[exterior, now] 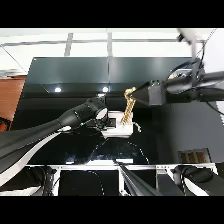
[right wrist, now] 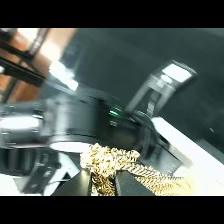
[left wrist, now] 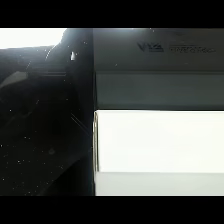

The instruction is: Fold the box and place the chain.

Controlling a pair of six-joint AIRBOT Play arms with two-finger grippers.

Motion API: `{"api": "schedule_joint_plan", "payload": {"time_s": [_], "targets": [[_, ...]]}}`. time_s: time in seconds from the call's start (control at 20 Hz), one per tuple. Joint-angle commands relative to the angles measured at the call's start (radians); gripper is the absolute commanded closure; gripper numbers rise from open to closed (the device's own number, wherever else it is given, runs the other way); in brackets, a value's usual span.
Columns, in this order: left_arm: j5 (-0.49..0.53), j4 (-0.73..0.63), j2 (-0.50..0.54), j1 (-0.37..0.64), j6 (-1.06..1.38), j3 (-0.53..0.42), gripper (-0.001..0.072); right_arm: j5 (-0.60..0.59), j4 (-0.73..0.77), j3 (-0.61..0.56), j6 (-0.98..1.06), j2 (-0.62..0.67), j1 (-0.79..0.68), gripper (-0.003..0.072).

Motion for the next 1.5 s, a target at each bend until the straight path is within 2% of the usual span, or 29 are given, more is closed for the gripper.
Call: {"api": "schedule_joint_plan", "payload": {"time_s": [0.0, 0.1, 0.3, 0.45, 0.5, 0.55, 0.7, 0.85, 0.95, 1.0, 1.05, 1.1, 1.35, 1.45], "targets": [[0.000, 0.000, 0.000, 0.000, 0.000, 0.000, 0.0680, -0.052, -0.063, -0.109, 0.034, 0.000, 0.013, 0.0667], [0.001, 0.000, 0.000, 0.000, 0.000, 0.000, 0.0679, -0.117, -0.060, -0.199, 0.067, 0.000, 0.017, 0.0667], [0.000, 0.000, 0.000, 0.000, 0.000, 0.000, 0.0680, -0.331, -0.003, -0.379, 0.106, 0.000, 0.087, 0.0667], [0.001, 0.000, 0.000, 0.000, 0.000, 0.000, 0.0680, -0.407, -0.007, -0.426, 0.107, 0.000, 0.110, 0.0664], [0.000, 0.000, 0.000, 0.000, 0.000, 0.000, 0.0680, -0.420, -0.011, -0.428, 0.115, 0.000, 0.109, 0.0599], [0.000, 0.000, 0.000, 0.000, 0.000, 0.000, 0.0680, -0.431, -0.011, -0.428, 0.116, 0.000, 0.109, 0.0478], [0.000, 0.000, 0.000, 0.000, 0.000, 0.000, 0.0680, -0.359, -0.073, -0.427, 0.113, 0.006, 0.045, 0.0464], [0.000, 0.000, 0.000, 0.000, 0.000, 0.000, 0.0679, -0.220, -0.322, -0.429, 0.090, 0.010, -0.044, 0.0466], [0.000, 0.000, 0.000, 0.000, 0.000, 0.000, 0.0679, -0.219, -0.484, -0.457, 0.015, 0.010, -0.045, 0.0466], [0.000, 0.000, 0.000, 0.000, 0.000, 0.000, 0.0680, -0.257, -0.495, -0.491, -0.070, 0.010, -0.041, 0.0464], [0.000, 0.000, 0.000, 0.000, 0.000, 0.000, 0.0680, -0.310, -0.483, -0.530, -0.146, 0.010, -0.032, 0.0328], [0.000, 0.000, 0.000, 0.000, 0.000, 0.000, 0.0680, -0.370, -0.471, -0.571, -0.233, 0.006, -0.017, -0.0032], [0.001, 0.000, 0.000, 0.000, 0.000, 0.000, 0.0679, -0.614, -0.472, -0.715, -0.664, -0.016, 0.097, -0.0018], [0.000, 0.000, 0.000, 0.000, 0.000, 0.000, 0.0679, -0.682, -0.469, -0.741, -0.731, -0.029, 0.115, -0.0018]]}}
